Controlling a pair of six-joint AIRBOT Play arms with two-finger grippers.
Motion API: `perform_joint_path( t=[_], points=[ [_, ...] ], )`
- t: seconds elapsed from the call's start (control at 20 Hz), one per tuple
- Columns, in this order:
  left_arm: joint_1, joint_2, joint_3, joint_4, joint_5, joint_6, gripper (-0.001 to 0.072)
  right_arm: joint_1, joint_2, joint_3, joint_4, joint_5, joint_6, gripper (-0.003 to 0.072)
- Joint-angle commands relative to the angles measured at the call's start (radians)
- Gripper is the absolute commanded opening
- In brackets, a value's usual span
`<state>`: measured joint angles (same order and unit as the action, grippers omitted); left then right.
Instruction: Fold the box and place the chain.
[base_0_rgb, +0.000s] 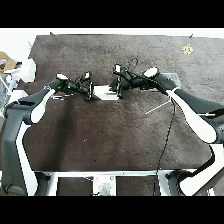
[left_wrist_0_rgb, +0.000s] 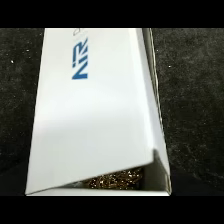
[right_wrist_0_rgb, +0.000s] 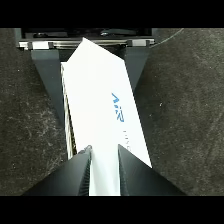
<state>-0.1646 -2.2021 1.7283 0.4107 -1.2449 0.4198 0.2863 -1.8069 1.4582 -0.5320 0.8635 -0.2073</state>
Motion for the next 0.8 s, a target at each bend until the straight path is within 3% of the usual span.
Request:
perform_joint_path(
  t=[0.0, 0.45, 0.7, 0.75],
  points=[
    [0.0, 0.0, 0.0, 0.0, 0.0, 0.0, 0.0358, 0.001, -0.001, -0.004, -0.003, 0.02, 0.021, 0.0185],
    [0.0, 0.0, 0.0, 0.0, 0.0, 0.0, 0.0358, 0.001, -0.001, -0.043, -0.018, -0.021, 0.021, 0.0186],
    [0.0, 0.0, 0.0, 0.0, 0.0, 0.0, 0.0357, 0.002, 0.0, 0.024, 0.024, -0.039, 0.021, 0.019],
    [0.0, 0.0, 0.0, 0.0, 0.0, 0.0, 0.0357, 0.002, 0.0, 0.034, 0.023, -0.019, 0.021, 0.0318]
  ],
)
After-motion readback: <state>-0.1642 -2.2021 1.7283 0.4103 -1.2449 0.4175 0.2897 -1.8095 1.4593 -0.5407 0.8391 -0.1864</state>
